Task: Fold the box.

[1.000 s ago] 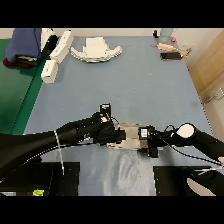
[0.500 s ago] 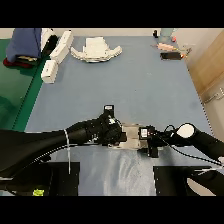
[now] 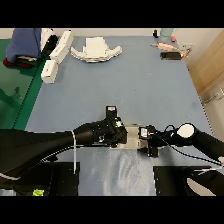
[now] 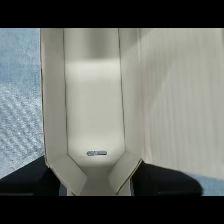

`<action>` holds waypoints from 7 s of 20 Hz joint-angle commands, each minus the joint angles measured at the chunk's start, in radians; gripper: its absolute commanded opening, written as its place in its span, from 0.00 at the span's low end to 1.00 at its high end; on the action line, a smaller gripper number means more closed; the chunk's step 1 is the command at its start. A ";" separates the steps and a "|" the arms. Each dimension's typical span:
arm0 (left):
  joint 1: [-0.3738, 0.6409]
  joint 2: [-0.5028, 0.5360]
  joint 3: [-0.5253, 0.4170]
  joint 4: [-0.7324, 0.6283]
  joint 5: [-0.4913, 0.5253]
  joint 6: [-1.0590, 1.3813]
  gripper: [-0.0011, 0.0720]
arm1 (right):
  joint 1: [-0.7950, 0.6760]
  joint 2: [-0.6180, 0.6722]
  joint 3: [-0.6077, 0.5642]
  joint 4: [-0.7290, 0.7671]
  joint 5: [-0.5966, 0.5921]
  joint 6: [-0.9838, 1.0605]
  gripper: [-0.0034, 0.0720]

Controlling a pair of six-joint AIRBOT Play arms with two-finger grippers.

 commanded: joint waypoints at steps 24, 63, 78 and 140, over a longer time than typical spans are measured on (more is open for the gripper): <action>0.039 0.090 0.335 0.069 -0.457 0.373 0.04 | 0.000 0.000 0.000 0.000 0.003 0.000 0.82; 0.492 0.351 -0.644 -1.213 0.544 2.933 0.97 | 0.000 0.000 0.000 0.000 0.003 0.000 0.82; 0.488 0.344 -0.634 -1.112 0.583 2.821 0.96 | 0.000 0.000 0.000 0.001 0.003 0.000 0.82; 0.412 0.283 -0.584 -1.178 0.614 2.874 0.72 | 0.000 0.002 0.002 -0.010 0.024 0.048 1.00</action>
